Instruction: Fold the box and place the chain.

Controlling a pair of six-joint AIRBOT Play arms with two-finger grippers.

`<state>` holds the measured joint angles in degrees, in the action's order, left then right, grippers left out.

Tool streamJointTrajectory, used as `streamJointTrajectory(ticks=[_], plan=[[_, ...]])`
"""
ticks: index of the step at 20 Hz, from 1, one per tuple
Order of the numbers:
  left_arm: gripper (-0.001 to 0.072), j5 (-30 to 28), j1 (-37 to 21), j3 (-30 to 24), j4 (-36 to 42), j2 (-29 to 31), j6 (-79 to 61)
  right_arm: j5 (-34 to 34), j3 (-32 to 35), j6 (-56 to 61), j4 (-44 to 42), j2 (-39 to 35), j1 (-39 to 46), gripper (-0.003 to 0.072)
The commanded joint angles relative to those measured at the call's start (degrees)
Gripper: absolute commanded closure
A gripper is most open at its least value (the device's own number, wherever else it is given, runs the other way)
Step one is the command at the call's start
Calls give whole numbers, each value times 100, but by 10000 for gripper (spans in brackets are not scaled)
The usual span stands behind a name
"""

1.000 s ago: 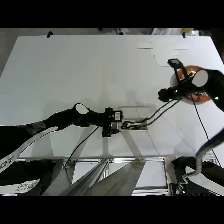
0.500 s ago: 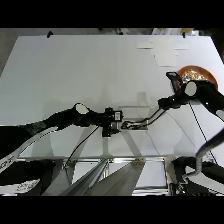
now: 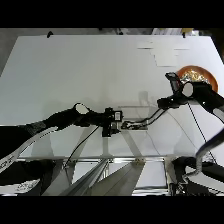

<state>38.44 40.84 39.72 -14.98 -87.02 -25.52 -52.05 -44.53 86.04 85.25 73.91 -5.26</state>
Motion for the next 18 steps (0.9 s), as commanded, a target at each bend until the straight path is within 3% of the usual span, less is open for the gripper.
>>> streamJointTrajectory(ticks=[1,5,9,13,18], plan=[[435,-2,-2,2,0,4,0,94,4,11,-2,83,-2,391],[435,-2,-2,2,0,4,0,76,4,98,-4,341,-4,404],[435,-2,-2,0,0,4,0,33,4,94,-2,358,-4,670],[435,-2,-2,0,0,4,0,-144,4,50,2,-181,-4,671],[435,-2,-4,0,0,4,0,-608,4,48,-26,-1668,-4,671]])
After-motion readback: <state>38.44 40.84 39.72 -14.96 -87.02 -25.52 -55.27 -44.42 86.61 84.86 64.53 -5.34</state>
